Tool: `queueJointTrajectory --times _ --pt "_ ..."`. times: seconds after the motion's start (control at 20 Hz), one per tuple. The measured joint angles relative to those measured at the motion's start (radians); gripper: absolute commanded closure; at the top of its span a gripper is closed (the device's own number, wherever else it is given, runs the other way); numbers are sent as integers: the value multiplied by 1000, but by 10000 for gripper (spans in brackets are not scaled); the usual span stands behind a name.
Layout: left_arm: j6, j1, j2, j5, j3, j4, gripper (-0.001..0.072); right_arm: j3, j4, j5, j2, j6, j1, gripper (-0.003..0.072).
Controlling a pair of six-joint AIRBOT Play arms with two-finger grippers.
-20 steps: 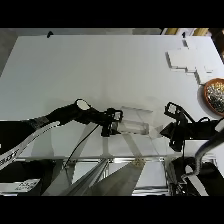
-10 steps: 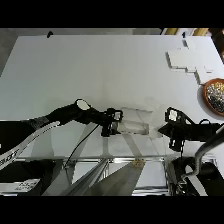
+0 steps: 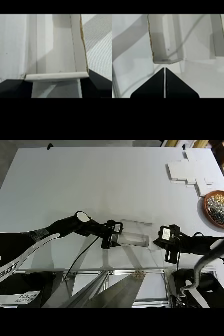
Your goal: Fold the box and place the chain.
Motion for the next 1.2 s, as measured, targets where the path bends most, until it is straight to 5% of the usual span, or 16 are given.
queueJointTrajectory --times 0.55,1.2 --pt "0 0 0 0 0 0 575 -4 -37 -144 -129 -2 47 663" --pt "0 0 0 0 0 0 575 -5 -169 -99 -233 -2 47 663"
